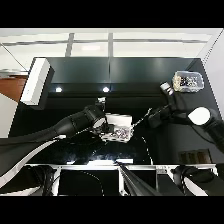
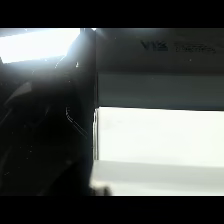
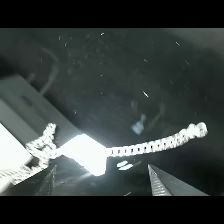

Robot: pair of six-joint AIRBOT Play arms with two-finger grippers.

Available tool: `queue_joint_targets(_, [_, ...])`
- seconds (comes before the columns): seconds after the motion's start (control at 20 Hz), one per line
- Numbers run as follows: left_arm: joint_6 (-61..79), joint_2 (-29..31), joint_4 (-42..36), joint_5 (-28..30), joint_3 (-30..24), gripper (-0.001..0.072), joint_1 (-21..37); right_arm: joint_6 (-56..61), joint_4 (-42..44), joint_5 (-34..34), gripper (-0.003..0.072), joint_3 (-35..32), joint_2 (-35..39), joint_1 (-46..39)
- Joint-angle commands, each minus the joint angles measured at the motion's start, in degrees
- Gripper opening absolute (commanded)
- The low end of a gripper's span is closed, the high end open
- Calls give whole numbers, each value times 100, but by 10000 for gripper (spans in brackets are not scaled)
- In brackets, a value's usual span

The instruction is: Fold the box and place the chain.

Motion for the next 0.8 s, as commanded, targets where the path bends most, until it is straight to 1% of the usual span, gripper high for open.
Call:
queue_joint_targets(0.0, [2, -4, -4, 85, 0, 31, 4, -2297, 310, -702, 720, -474, -105, 341])
queue_joint_targets(0.1, [4, -4, -7, 85, 0, 31, 2, -3434, 699, -675, 720, -474, -391, 420])
queue_joint_targets(0.2, [4, -4, -4, 79, 0, 31, 2, -4686, 1296, -487, 720, -474, -713, 420])
queue_joint_targets(0.3, [2, -4, -4, 74, 0, 31, 4, -5340, 1703, -184, 720, -472, -973, 420])
queue_joint_targets(0.4, [2, -4, -4, 72, 0, 32, 4, -5386, 1687, -83, 719, -472, -1102, 420])
queue_joint_targets(0.75, [2, -4, -4, 50, 0, 32, 4, -5488, 1742, -105, 713, -472, -1263, 595])
